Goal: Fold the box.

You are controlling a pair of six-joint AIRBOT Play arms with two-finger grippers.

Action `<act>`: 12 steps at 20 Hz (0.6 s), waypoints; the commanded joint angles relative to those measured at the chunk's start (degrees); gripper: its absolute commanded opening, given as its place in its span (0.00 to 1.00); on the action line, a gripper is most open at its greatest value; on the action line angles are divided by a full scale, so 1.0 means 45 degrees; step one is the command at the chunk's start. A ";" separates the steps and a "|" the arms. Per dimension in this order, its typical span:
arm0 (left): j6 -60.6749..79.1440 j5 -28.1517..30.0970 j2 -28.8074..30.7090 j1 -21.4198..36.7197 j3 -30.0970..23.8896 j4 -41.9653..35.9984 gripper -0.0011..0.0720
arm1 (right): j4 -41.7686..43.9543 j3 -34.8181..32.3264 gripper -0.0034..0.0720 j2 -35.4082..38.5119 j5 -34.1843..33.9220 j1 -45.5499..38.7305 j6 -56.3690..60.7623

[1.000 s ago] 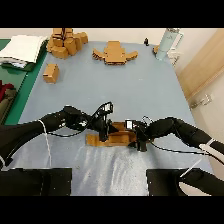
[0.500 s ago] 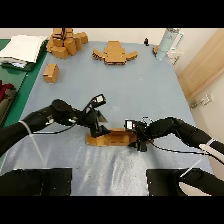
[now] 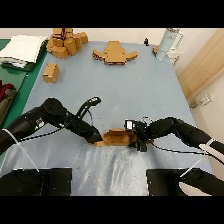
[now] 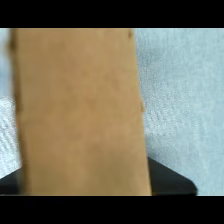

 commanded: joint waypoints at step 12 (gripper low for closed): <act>-0.3434 0.4838 -0.3881 -0.1054 0.1433 -0.1928 0.03 | -0.0010 -0.0005 0.80 0.0000 0.0005 0.0005 0.0005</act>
